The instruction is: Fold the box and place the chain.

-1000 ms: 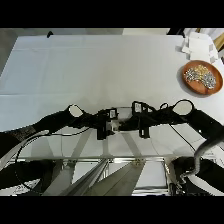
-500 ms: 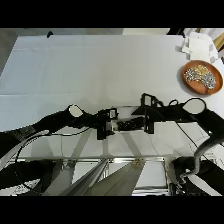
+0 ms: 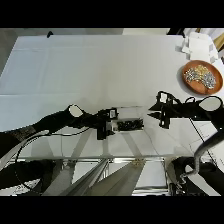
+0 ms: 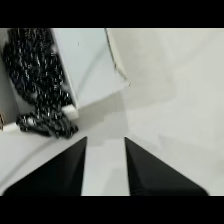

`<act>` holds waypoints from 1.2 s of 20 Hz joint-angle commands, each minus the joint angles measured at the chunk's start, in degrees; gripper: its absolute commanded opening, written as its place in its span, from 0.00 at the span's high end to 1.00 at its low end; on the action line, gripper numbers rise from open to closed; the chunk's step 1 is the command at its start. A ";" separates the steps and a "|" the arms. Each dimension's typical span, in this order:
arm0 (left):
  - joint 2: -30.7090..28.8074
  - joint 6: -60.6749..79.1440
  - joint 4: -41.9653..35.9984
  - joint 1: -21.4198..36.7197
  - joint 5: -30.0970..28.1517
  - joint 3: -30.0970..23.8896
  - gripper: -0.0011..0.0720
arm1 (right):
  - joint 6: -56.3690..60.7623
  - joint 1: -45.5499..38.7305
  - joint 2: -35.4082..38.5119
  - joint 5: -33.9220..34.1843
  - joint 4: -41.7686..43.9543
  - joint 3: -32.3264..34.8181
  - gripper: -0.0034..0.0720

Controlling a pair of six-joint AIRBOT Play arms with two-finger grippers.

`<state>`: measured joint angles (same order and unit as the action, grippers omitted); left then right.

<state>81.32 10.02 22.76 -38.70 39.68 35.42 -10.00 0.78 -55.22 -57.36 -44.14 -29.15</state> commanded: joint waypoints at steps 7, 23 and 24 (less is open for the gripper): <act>0.02 0.02 0.00 0.04 -0.02 -0.02 0.81 | -14.53 4.79 -7.78 4.90 -0.44 3.50 0.47; 0.02 0.02 0.00 0.04 -0.02 -0.02 0.81 | -14.34 7.85 -8.37 8.44 0.52 5.62 0.48; 0.02 0.02 0.00 0.04 -0.02 -0.02 0.81 | -14.32 7.85 -8.37 8.83 1.11 5.62 0.48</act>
<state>81.32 10.02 22.74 -38.70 39.68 35.42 -24.34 8.56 -63.55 -50.00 -43.83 -24.08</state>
